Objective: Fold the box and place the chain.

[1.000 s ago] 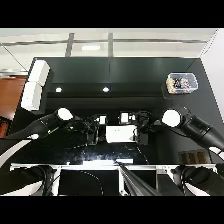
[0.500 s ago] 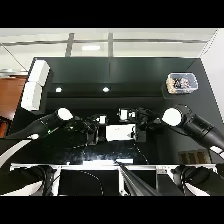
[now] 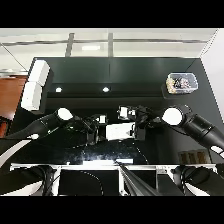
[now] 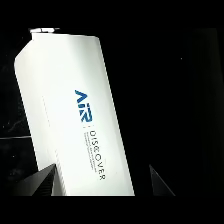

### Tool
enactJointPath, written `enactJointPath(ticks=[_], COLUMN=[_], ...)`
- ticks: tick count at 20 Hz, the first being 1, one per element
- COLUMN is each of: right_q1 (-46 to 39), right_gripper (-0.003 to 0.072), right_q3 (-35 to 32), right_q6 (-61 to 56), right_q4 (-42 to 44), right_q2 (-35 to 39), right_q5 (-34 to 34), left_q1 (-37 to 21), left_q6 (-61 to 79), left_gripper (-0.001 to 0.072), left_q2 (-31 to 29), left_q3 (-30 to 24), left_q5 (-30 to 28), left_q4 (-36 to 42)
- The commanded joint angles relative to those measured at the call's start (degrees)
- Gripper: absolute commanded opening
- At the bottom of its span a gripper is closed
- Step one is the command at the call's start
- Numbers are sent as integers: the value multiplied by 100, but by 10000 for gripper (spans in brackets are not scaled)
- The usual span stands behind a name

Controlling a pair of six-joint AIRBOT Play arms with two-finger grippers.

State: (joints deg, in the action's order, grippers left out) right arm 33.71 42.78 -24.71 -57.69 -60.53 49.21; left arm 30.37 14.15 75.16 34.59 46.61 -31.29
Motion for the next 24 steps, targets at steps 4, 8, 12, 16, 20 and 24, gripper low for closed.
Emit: enactJointPath(ticks=[4,8,12,16,20,24], right_q1=[-2,0,-2,-2,-2,-2], right_gripper=[681,681,681,681,681,681], right_q3=[4,4,4,4,4,4], right_q6=[-15,-59,-59,-96,-120,-120], right_q4=[24,24,22,17,20,17], right_q2=[2,2,2,2,2,2], right_q5=[85,76,68,42,-57,-109], left_q1=[2,2,2,-9,-9,94], left_q6=[-7,-50,-116,-627,-2295,-3143], left_gripper=[476,624,624,713,714,714], left_q2=[2,2,4,-52,-407,-649], left_q3=[-2,-2,-2,-2,22,-31], left_q5=[28,22,-7,-146,-138,111], left_q4=[63,92,341,227,-730,-1259])
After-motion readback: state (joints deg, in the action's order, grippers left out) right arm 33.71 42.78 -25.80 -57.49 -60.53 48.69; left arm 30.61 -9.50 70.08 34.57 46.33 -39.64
